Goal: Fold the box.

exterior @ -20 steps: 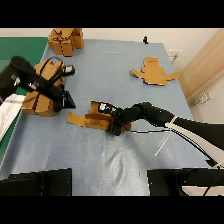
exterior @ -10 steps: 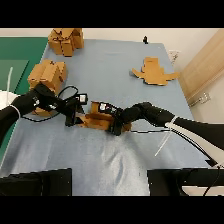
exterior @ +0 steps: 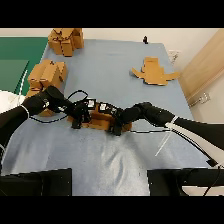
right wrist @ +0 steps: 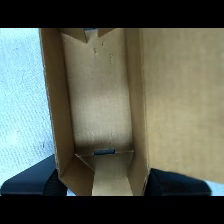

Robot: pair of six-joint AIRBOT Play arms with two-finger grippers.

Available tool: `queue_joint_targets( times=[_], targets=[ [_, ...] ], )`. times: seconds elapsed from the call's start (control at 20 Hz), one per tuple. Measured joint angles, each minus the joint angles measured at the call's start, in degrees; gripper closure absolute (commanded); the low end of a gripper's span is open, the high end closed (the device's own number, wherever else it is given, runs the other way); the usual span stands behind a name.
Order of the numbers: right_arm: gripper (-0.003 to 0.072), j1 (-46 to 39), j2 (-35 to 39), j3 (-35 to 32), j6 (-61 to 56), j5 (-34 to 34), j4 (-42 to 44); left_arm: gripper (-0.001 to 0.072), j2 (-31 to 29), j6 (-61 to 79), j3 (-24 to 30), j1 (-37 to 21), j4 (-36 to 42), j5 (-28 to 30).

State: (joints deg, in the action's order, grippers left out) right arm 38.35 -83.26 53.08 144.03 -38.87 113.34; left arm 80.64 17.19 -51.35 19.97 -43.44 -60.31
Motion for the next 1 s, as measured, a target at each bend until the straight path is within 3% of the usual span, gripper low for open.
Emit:
queue_joint_targets(
  times=[0.2,0.25,0.3,0.5,0.55,0.6,0.65,0.85,1.0],
  targets=[
    [0.0598,0.0,0.0,0.0,0.0,0.0,0.0,0.0580,0.0,0.0,0.0,0.3,2.1,0.4],
    [0.0598,0.0,0.0,0.0,0.0,0.1,0.0,0.0482,0.0,0.0,0.0,0.3,2.7,0.5],
    [0.0599,0.0,0.0,0.0,0.0,0.1,0.0,0.0310,0.0,0.0,0.0,0.4,3.1,0.5],
    [0.0598,0.0,0.0,0.0,0.0,0.1,0.0,0.0291,0.0,-1.6,0.0,0.4,4.5,1.1],
    [0.0599,0.0,0.0,0.0,0.0,0.1,0.0,0.0314,0.0,-2.0,0.0,0.4,4.9,1.5],
    [0.0598,0.0,0.0,0.0,0.0,0.2,0.0,0.0552,0.0,-2.4,0.0,0.4,5.5,1.8],
    [0.0599,0.0,0.0,0.0,0.0,0.2,0.0,0.0694,0.0,-2.6,0.0,0.3,6.1,2.3],
    [0.0598,0.0,0.0,0.0,0.0,0.2,-0.2,0.0700,-1.9,-6.6,-0.1,-1.8,4.0,0.4],
    [0.0599,0.0,0.0,0.0,0.0,0.2,-0.3,0.0699,-5.8,-16.9,-0.1,-8.3,2.1,-1.2]
  ],
)
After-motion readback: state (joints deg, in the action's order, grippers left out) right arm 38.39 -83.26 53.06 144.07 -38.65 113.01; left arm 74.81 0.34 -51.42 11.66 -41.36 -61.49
